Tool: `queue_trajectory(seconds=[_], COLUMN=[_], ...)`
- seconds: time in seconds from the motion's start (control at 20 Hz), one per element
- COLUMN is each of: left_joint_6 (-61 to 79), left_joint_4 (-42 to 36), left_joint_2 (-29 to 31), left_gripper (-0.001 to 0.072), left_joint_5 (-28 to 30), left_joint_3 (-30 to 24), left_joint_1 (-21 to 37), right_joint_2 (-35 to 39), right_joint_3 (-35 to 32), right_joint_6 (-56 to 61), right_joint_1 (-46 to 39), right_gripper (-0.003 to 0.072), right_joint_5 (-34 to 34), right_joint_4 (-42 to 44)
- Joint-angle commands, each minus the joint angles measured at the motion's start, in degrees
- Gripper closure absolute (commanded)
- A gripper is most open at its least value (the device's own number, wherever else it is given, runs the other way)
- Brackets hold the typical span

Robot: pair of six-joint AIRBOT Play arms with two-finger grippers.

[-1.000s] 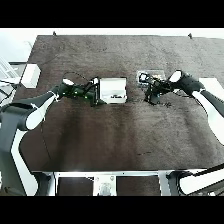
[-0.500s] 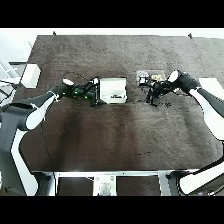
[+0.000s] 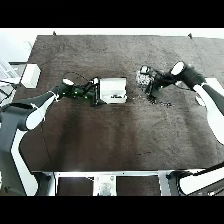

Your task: Fold the box and place the chain.

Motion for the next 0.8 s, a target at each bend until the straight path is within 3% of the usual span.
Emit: queue_trajectory(seconds=[0.0,0.25,0.4,0.65,0.75], left_joint_6=[0.0,0.0,0.0,0.0,0.0], left_joint_4=[0.0,0.0,0.0,0.0,0.0], left_joint_2=[0.0,0.0,0.0,0.0,0.0], left_gripper=[0.0420,0.0421,0.0420,0.0421,0.0420], left_joint_5=[0.0,0.0,0.0,0.0,0.0], left_joint_3=[0.0,0.0,0.0,0.0,0.0], left_joint_1=[0.0,0.0,0.0,0.0,0.0], right_joint_2=[8.4,20.5,24.9,26.1,26.1], right_joint_3=[5.2,11.5,14.9,19.5,20.4], right_joint_6=[1.6,3.0,3.4,4.6,4.9], right_joint_1=[0.5,3.4,7.0,13.7,19.4], right_gripper=[0.0673,0.0674,0.0675,0.0675,0.0676], right_joint_5=[0.3,-0.7,-5.2,-13.0,-19.0], right_joint_4=[7.3,8.4,8.3,8.3,8.2])
